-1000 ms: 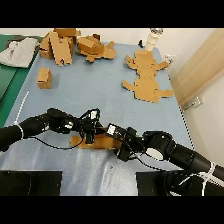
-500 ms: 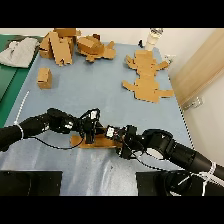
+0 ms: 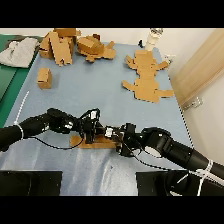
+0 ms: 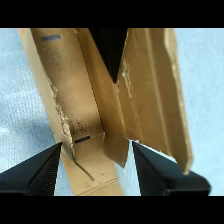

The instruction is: Fold the box.

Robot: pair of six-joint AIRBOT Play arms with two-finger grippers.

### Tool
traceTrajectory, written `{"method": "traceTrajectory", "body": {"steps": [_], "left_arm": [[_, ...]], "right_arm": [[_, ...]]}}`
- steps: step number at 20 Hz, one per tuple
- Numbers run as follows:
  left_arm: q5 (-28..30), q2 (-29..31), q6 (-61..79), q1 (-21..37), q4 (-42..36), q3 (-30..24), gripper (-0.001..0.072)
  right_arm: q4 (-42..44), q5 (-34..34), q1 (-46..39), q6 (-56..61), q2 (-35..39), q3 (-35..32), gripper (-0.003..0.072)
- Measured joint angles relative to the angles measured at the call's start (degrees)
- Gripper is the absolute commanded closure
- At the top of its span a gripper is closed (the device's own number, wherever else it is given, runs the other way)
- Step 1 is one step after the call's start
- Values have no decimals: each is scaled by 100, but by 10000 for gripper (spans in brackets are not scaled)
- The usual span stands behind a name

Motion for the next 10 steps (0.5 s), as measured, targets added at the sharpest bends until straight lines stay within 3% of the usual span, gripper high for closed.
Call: {"method": "traceTrajectory", "body": {"steps": [5,10], "left_arm": [[0,0,0,0,0,0,694],[0,0,0,-2,0,0,694]], "right_arm": [[1014,-26,-551,-1134,-70,20,-18],[2868,264,-1506,-3014,-155,31,-18]]}}
